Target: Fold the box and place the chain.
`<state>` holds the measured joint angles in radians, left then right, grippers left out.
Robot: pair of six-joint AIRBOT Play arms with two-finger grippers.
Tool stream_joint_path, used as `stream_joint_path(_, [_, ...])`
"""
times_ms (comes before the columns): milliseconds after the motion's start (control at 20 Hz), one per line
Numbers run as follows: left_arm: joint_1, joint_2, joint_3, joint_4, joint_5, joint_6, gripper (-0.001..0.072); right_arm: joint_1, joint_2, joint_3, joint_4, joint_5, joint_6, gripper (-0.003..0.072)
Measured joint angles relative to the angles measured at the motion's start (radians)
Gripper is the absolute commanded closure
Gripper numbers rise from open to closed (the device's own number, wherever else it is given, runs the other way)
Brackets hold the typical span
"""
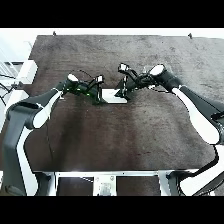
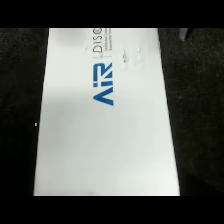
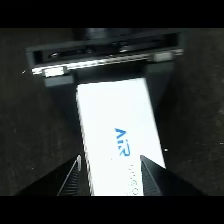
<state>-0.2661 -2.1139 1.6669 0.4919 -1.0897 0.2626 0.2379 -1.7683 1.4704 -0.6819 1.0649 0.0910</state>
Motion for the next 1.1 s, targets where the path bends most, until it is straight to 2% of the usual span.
stream_joint_path(50, [0.0, 0.0, 0.0, 0.0, 0.001, 0.0, 0.0355, -0.005, 0.002, 0.0, 0.019, 0.002, -0.005, 0.0496])
stream_joint_path(100, [0.0, 0.0, 0.0, 0.0, 0.001, 0.0, 0.0354, -0.008, 0.002, -0.002, 0.03, 0.003, -0.008, 0.0579])
stream_joint_path(200, [0.0, 0.0, 0.0, 0.001, 0.001, 0.0, 0.0355, -0.012, -0.004, -0.011, 0.045, 0.005, -0.012, 0.0637])
stream_joint_path(350, [0.0, 0.0, 0.0, 0.001, 0.001, -0.001, 0.0354, -0.013, -0.034, -0.032, 0.054, 0.008, 0.0, 0.0675])
stream_joint_path(700, [0.0, 0.0, 0.0, 0.003, 0.002, 0.001, 0.0355, -0.018, -0.07, -0.044, 0.058, 0.018, 0.056, 0.0675])
stream_joint_path(900, [0.002, 0.0, 0.0, -0.002, 0.002, -0.003, 0.0354, -0.024, 0.041, -0.047, 0.052, 0.025, 0.061, 0.0676])
stream_joint_path(1100, [-0.002, 0.0, 0.0, 0.0, -0.001, -0.003, 0.0355, -0.035, 0.242, -0.079, 0.068, 0.014, 0.112, 0.0677])
